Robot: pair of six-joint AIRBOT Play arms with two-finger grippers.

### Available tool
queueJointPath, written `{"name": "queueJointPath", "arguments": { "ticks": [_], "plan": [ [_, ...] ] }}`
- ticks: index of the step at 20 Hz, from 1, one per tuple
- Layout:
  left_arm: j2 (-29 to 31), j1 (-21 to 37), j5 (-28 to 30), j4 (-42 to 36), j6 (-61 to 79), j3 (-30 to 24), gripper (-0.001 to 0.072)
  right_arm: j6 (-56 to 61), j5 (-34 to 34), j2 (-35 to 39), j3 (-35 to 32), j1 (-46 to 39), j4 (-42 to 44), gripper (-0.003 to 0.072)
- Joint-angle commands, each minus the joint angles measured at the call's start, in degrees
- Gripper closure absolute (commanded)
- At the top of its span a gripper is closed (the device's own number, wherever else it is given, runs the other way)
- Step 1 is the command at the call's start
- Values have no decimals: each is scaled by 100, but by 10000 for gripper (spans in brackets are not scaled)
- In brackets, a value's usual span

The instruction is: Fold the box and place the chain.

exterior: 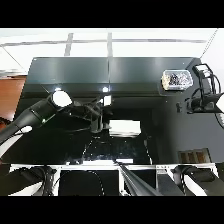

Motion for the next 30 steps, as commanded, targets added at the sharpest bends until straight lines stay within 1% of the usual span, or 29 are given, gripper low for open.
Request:
{"name": "queueJointPath", "arguments": {
  "ticks": [1, 3, 4, 5, 6, 7, 8, 10, 11, 14, 18, 24, 30],
  "plan": [
    [-391, -247, -98, 136, -1093, 822, 2, 201, -122, 39, -350, -48, 214, 674],
    [-938, -527, -96, 184, -1272, 1364, 2, 197, -299, 39, -514, -46, 529, 675],
    [-1176, -684, -83, 295, -1410, 1606, 2, 197, -361, 39, -564, -46, 540, 675],
    [-1414, -846, -85, 688, -1700, 1862, 2, 197, -396, 39, -595, -46, 533, 675],
    [-1626, -986, -111, 1261, -2124, 2065, 2, 195, -411, 39, -603, -46, 522, 675],
    [-1853, -1095, -284, 1803, -2643, 2284, 2, 197, -424, 39, -603, -48, 509, 675],
    [-2048, -1161, -595, 2015, -2898, 2483, 2, 197, -433, 39, -603, -48, 511, 675],
    [-2354, -1222, -1224, 1941, -2990, 2826, 1, 199, -437, 39, -603, -48, 518, 675],
    [-2409, -1239, -1318, 1939, -2997, 2905, 2, 199, -439, 39, -603, -48, 518, 674],
    [-2400, -1268, -1320, 1930, -3003, 2962, 1, 197, -444, 39, -603, -48, 516, 675],
    [-2398, -1305, -1519, 1934, -3003, 2962, 1, 197, -533, 39, -603, -48, 511, 675],
    [-2398, -1530, -1499, 1978, -3003, 2962, 1, 199, -597, 39, -603, -48, 520, 675],
    [-2398, -1576, -1408, 1993, -3003, 2962, 0, 199, -590, 39, -603, -48, 518, 675]
  ]
}}
